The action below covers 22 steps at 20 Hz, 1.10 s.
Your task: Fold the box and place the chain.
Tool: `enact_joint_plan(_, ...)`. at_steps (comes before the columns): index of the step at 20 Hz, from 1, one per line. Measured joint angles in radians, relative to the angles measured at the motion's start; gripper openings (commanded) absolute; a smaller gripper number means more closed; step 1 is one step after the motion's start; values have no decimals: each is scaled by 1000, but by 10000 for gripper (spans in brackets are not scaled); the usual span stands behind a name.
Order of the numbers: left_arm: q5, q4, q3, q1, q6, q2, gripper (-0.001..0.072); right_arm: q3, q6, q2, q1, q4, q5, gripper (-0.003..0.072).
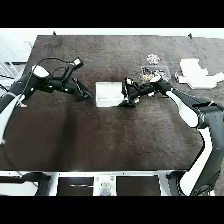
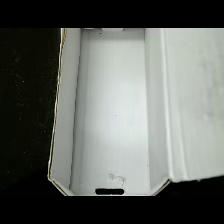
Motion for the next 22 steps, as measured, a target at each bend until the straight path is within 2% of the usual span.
enact_joint_plan(3, -34, -24, 80, 8, 148, -110, 546, 0, 0, 0, 0, 0, 0, 576)
enact_joint_plan(6, -25, -35, 127, 14, 283, -193, 543, 0, 0, 0, 0, 0, 0, 577)
enact_joint_plan(10, 6, -46, 149, 13, 387, -238, 544, 0, 0, 0, 0, 0, 0, 576)
enact_joint_plan(12, -29, -79, 153, 14, 409, -248, 546, 0, 0, 0, 0, 0, 0, 576)
enact_joint_plan(13, -48, -97, 154, 13, 431, -255, 562, 0, 0, 0, 0, 0, 0, 577)
enact_joint_plan(14, -64, -117, 155, 12, 457, -263, 635, 0, 0, 0, 0, 0, 0, 577)
enact_joint_plan(15, -73, -135, 156, 13, 479, -271, 667, 0, 0, 0, 0, 0, 0, 576)
enact_joint_plan(18, -92, -170, 156, 14, 543, -301, 670, 0, 0, 0, 0, 0, 0, 576)
enact_joint_plan(19, -92, -173, 156, 14, 558, -309, 720, 0, 0, 0, 0, 0, 0, 576)
enact_joint_plan(22, -76, -173, 157, 15, 587, -327, 720, 0, 0, 0, 0, 0, 0, 576)
